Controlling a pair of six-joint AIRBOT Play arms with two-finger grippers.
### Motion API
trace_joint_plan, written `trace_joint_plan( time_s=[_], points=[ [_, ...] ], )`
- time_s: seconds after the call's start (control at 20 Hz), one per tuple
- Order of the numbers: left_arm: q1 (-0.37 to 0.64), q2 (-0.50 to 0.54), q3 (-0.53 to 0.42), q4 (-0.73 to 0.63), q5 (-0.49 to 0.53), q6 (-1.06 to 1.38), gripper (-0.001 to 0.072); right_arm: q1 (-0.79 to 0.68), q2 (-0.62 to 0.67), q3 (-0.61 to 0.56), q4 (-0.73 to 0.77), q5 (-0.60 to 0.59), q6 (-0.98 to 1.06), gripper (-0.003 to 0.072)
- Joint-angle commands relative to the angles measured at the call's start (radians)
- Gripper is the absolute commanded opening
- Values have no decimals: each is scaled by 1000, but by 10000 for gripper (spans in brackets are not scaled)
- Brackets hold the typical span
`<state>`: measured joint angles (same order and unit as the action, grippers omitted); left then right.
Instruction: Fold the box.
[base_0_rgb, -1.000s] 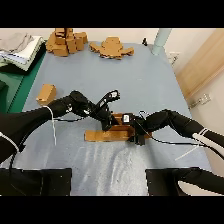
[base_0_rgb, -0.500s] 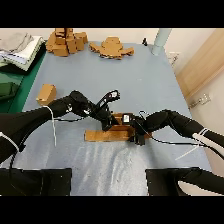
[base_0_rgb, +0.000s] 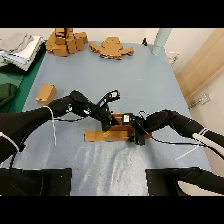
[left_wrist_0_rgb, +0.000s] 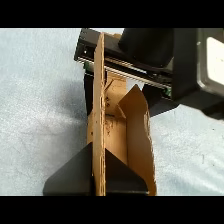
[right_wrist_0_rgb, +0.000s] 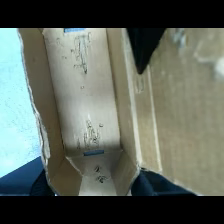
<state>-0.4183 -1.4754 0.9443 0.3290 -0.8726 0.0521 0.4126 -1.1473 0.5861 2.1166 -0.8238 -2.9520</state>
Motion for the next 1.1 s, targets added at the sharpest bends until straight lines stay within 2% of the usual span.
trace_joint_plan(
  time_s=[0.0, 0.25, 0.3, 0.4, 0.45, 0.65, 0.75, 0.8, 0.85, 1.05],
  points=[
    [0, 0, 0, 0, -2, 0, 13, 0, 0, 1, 0, 0, 0, 592],
    [0, 0, 0, 0, -2, 0, 14, 0, 0, 1, 0, 0, 0, 593],
    [0, 0, 0, 0, -2, 0, 34, 0, 0, 1, 0, 0, 0, 592],
    [0, 0, 0, 0, -2, 0, 504, 0, 0, 0, 0, 0, 0, 593],
    [0, 0, 1, 0, -1, 0, 531, 0, 0, 0, 0, 0, 0, 593],
    [30, 25, 2, 25, -2, -22, 532, 0, 0, 1, 0, 0, 0, 593],
    [74, 72, 2, 107, -3, -121, 534, 0, 0, 0, 0, 0, 0, 593],
    [100, 99, 2, 164, -13, -178, 571, 0, 0, 0, 0, 0, 0, 593],
    [128, 127, 2, 220, -31, -238, 700, 0, 0, 0, 0, 0, 0, 592],
    [222, 217, 2, 407, -164, -482, 700, 0, 0, 0, 0, 0, 0, 593]
  ],
)
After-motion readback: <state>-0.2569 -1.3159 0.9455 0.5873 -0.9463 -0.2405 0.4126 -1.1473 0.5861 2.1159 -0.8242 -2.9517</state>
